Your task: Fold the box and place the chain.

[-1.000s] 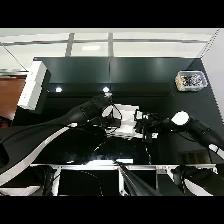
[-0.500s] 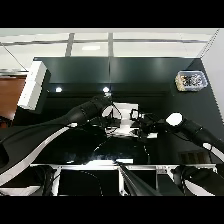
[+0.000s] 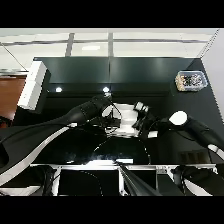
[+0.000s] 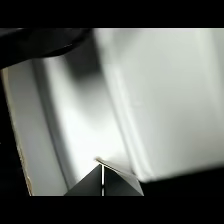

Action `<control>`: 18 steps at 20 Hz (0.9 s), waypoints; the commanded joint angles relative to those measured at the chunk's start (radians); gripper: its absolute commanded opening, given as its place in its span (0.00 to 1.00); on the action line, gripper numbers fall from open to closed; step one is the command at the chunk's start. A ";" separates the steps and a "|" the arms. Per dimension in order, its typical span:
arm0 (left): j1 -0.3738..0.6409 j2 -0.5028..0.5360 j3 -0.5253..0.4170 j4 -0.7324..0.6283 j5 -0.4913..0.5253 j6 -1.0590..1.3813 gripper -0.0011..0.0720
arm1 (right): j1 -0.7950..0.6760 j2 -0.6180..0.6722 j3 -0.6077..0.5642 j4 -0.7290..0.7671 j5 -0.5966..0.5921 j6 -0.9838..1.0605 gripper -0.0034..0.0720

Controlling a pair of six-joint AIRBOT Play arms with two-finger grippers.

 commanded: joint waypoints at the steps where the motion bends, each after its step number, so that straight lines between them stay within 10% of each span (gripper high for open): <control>1: 0.001 0.000 0.000 0.000 0.000 0.001 0.05 | -0.142 0.140 0.031 -0.270 0.129 0.555 0.05; 4: 0.001 0.000 0.000 0.001 0.001 0.001 0.05 | -0.421 0.189 0.019 -0.509 0.181 0.916 0.06; 8: 0.001 0.000 0.000 0.001 0.001 0.001 0.05 | -0.632 0.177 -0.098 -0.334 0.159 0.994 0.06; 18: 0.001 0.000 0.000 0.001 0.004 0.001 0.05 | -0.359 -0.042 -0.180 0.238 0.254 0.623 0.06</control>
